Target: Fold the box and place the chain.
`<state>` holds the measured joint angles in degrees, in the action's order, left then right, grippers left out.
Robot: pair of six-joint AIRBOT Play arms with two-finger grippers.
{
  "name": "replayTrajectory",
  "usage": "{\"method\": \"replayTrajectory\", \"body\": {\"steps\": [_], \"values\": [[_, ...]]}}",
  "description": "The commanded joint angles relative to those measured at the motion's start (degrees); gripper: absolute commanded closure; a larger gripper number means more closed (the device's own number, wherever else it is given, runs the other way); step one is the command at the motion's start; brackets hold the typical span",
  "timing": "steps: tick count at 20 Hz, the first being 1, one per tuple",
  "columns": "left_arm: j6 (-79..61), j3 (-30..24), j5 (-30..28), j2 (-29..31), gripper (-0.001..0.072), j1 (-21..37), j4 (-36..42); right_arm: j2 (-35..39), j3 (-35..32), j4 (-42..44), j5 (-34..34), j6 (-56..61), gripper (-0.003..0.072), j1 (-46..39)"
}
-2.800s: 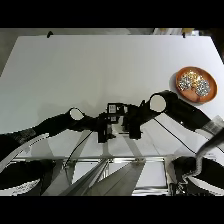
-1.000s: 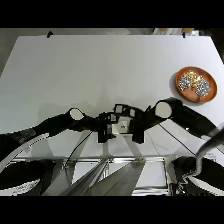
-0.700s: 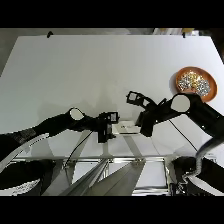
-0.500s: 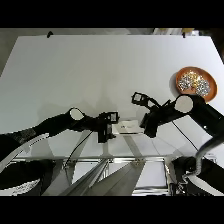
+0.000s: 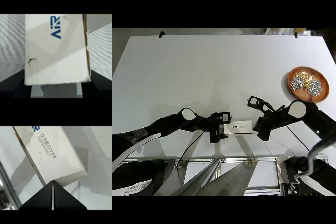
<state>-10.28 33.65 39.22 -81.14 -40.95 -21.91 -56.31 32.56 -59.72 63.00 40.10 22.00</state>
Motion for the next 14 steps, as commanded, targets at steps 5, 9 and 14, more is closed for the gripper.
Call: {"method": "replayTrajectory", "body": {"steps": [5, 9, 14], "values": [[0.02, 0.00, -0.02, 0.02, 0.0505, 0.00, 0.04, 8.13, 7.34, -9.77, 1.42, 10.78, 0.0674, -0.11], [0.04, 0.00, 0.00, 0.02, 0.0505, 0.02, 0.04, 8.68, 8.22, -30.32, 9.77, 25.86, 0.0674, -3.21], [0.02, 0.00, -0.02, 0.02, 0.0505, 0.02, 0.04, 7.98, 8.20, -36.11, 13.44, 31.76, 0.0675, -27.69]]}}
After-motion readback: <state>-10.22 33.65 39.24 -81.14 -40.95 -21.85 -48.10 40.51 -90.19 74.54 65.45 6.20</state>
